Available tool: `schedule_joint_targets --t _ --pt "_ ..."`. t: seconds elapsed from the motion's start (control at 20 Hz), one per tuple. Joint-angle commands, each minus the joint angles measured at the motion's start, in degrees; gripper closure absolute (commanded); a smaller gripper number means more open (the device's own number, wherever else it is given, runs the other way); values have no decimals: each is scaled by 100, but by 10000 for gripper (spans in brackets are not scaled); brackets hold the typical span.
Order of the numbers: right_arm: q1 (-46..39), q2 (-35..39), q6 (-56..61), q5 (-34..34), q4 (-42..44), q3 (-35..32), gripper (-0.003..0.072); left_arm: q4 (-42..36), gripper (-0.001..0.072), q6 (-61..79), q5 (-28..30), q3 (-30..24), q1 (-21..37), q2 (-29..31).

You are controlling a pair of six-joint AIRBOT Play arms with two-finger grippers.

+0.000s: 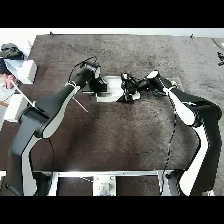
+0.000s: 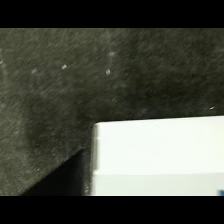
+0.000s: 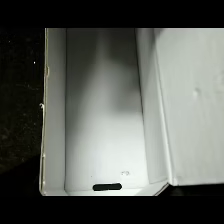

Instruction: Fold the box and place the chain.

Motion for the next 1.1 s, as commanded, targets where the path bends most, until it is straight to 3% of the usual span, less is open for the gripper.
schedule_joint_targets --t 0.0,0.1,0.15,0.4,0.55,0.65,0.7,0.75,0.8,1.05 --pt "-13 -2 0 15 -15 4 311 164 599 -175 -83 17 -2 -48" --pt "-13 -2 0 13 -15 4 311 162 608 -208 -76 17 -2 -52" --pt "-13 -2 0 15 -15 4 311 162 669 -205 -87 17 -2 -55" --pt "-13 -2 0 15 -15 4 312 125 665 -199 -122 17 -2 -74" --pt "-13 -2 0 15 -15 4 311 -61 525 0 -114 20 -2 -63" --pt "-13 -2 0 15 -15 4 311 -168 523 444 -197 96 0 -63" --pt "-11 -2 0 15 -15 4 311 -249 462 807 -284 197 -2 -63" --pt "-13 -2 0 15 -15 4 311 -251 283 1082 -448 310 -2 -63" --pt "-13 -2 0 13 -15 4 311 -251 203 1259 -603 409 0 -61" --pt "-13 -2 0 15 -15 4 311 -286 206 1593 -796 560 9 284"
